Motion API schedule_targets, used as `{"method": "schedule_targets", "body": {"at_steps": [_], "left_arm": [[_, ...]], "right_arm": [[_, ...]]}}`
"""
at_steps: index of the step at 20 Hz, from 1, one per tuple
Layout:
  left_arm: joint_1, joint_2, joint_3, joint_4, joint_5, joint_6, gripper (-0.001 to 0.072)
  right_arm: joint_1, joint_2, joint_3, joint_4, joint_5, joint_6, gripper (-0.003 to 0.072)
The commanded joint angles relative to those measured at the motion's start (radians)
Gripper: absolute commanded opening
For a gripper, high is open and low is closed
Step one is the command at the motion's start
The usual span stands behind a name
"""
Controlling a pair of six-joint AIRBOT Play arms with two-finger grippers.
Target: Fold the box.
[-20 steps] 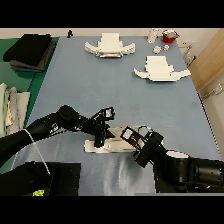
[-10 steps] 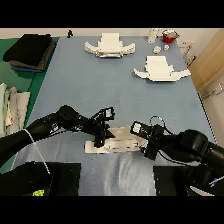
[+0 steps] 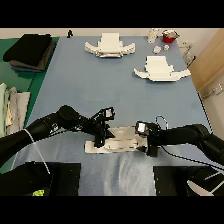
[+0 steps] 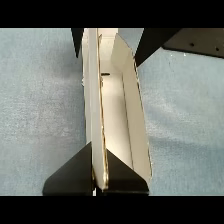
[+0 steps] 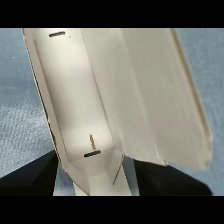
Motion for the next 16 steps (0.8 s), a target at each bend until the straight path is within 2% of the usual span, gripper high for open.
{"method": "schedule_targets", "body": {"at_steps": [1,6,16], "left_arm": [[0.0,0.0,-0.001,0.0,0.0,0.0,0.0013],[0.0,0.0,-0.001,0.0,0.0,0.0,0.0013],[0.0,0.0,-0.001,0.0,0.0,0.0,0.0013]], "right_arm": [[-0.019,-0.029,-0.003,0.078,-0.032,-0.107,0.072],[-0.017,-0.029,-0.052,0.09,-0.019,-0.107,0.072],[-0.017,0.033,-0.05,0.07,-0.024,-0.103,0.0715]]}}
